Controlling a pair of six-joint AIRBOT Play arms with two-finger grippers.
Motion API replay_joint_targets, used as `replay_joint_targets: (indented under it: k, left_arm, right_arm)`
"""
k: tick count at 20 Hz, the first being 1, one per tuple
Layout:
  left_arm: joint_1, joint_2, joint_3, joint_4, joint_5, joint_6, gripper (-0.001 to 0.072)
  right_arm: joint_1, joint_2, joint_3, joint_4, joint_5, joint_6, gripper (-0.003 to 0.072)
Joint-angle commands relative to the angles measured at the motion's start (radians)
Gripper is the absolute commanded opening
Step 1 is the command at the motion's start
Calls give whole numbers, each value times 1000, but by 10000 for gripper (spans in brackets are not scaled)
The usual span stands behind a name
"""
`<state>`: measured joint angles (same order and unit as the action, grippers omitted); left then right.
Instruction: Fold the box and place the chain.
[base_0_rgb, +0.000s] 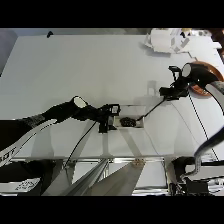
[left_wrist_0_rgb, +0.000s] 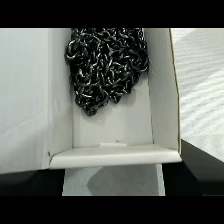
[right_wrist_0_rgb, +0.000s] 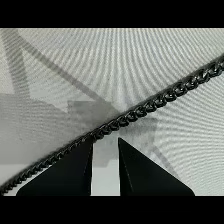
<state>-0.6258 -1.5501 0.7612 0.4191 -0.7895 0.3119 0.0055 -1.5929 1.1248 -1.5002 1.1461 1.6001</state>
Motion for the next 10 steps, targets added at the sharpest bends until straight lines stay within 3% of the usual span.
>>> replay_joint_targets:
  k: [1, 6, 10]
  left_arm:
    - [1, 0, 0, 0, 0, 0, 144]
    - [1, 0, 0, 0, 0, 0, 144]
    - [1, 0, 0, 0, 0, 0, 144]
  right_arm:
    - [0, -1, -13, -3, -14, -23, 36]
    - [0, 6, -26, 15, 3, -102, 15]
    - [0, 106, -26, 16, 32, -137, 15]
